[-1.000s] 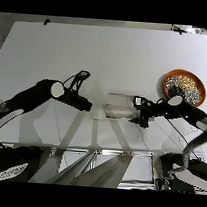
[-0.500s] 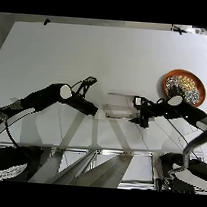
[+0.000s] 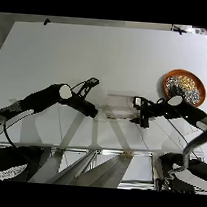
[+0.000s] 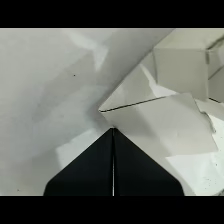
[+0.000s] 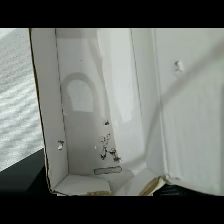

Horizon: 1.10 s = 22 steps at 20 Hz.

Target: Fold the box and place the chain.

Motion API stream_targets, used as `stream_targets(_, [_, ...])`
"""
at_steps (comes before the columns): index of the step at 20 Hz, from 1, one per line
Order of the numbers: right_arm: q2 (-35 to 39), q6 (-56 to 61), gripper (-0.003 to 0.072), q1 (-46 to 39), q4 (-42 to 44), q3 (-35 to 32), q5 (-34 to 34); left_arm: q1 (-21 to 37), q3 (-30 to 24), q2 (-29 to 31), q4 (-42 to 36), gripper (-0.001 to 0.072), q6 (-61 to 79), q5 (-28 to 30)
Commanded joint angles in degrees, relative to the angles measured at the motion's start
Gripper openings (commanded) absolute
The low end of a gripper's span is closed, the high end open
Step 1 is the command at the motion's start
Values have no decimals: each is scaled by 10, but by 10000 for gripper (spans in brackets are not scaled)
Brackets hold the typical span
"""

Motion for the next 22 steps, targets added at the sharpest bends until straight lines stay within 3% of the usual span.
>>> stream_targets(1, [0, 2, 414, 0, 2, 0, 0, 7, 1, 20, 15, 6, 6, -7])
stream_targets(5, [0, 2, 414, 0, 2, 0, 0, 13, 1, 21, 73, 5, -55, -41])
stream_targets(13, [0, 2, 414, 0, 2, 0, 0, 8, 1, 19, 41, 10, -64, -23])
stream_targets(18, [0, 2, 414, 0, 2, 0, 0, 14, 0, 18, 102, 5, -120, -38])
stream_targets(22, [0, 2, 414, 0, 2, 0, 0, 13, 0, 9, 93, 5, -120, -26])
